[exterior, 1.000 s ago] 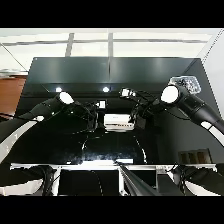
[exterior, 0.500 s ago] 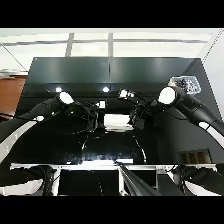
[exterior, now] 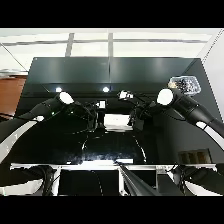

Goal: Fold the box and place the chain.

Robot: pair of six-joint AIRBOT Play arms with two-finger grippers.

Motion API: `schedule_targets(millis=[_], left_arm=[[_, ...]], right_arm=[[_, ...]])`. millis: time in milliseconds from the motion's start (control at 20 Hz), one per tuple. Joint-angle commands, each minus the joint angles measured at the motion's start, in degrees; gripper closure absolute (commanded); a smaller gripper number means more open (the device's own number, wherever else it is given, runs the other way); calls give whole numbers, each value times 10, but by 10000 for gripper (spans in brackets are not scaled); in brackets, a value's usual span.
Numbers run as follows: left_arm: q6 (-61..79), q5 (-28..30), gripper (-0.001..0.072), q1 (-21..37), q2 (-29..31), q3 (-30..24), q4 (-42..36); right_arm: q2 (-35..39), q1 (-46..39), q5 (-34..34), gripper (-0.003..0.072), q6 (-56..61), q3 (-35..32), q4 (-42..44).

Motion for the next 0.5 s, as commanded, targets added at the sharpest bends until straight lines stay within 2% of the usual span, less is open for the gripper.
schedule_targets(millis=[0, 100, 150, 200, 250, 350, 450], left_arm=[[0, 0, 219, 0, 0, 0, 0], [0, 0, 218, 0, 0, 0, 0], [0, 0, 218, 0, 0, 0, 0], [0, 0, 219, 0, 0, 0, 0], [-1, 0, 218, 0, 0, 0, 0], [-2, 1, 218, 0, 0, 0, 0], [-2, 1, 219, 0, 0, 0, 0]], right_arm=[[15, -2, 14, 343, 40, 10, 1], [36, -16, 43, 345, 95, 22, 2], [49, -31, 67, 458, 134, 22, 4], [56, -47, 99, 606, 172, 22, 7], [56, -67, 138, 664, 215, 19, 19], [55, -102, 146, 666, 253, -20, 110], [45, -122, 100, 665, 253, -75, 253]])
